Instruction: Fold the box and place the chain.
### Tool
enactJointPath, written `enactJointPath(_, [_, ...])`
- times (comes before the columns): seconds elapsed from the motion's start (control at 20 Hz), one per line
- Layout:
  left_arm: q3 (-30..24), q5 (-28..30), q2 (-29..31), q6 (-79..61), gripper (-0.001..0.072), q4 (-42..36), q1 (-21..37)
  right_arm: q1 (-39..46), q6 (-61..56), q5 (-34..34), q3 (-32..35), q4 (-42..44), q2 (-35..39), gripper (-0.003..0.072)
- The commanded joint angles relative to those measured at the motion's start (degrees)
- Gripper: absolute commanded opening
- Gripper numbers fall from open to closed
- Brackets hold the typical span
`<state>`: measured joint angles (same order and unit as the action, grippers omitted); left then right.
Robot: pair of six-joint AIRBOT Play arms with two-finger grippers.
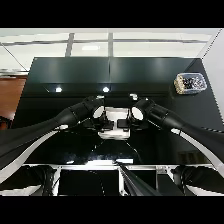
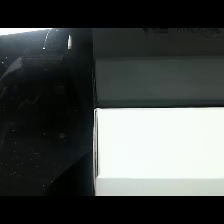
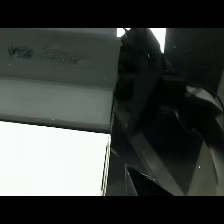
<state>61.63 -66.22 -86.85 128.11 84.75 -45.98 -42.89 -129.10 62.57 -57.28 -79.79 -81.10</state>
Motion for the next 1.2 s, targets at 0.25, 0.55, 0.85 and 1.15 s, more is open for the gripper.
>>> enactJointPath(0.25, [0.04,-0.46,0.04,-0.20,0.0028,-0.17,0.00,-2.21,-3.80,1.73,-1.49,-1.33,-2.99,0.0301])
enactJointPath(0.55, [0.04,-0.72,0.04,-0.20,0.0028,-0.15,0.02,-2.23,-4.02,1.70,-1.49,-1.31,-3.10,0.0301])
enactJointPath(0.85, [0.04,-0.33,0.04,-0.20,0.0028,-0.13,0.02,-2.23,-4.83,1.70,-1.49,-1.03,-3.10,0.0016])
enactJointPath(1.15, [0.04,-0.37,0.04,-0.20,0.0028,-0.13,0.02,-2.21,-5.01,1.97,-1.49,-1.07,-3.10,0.0152])
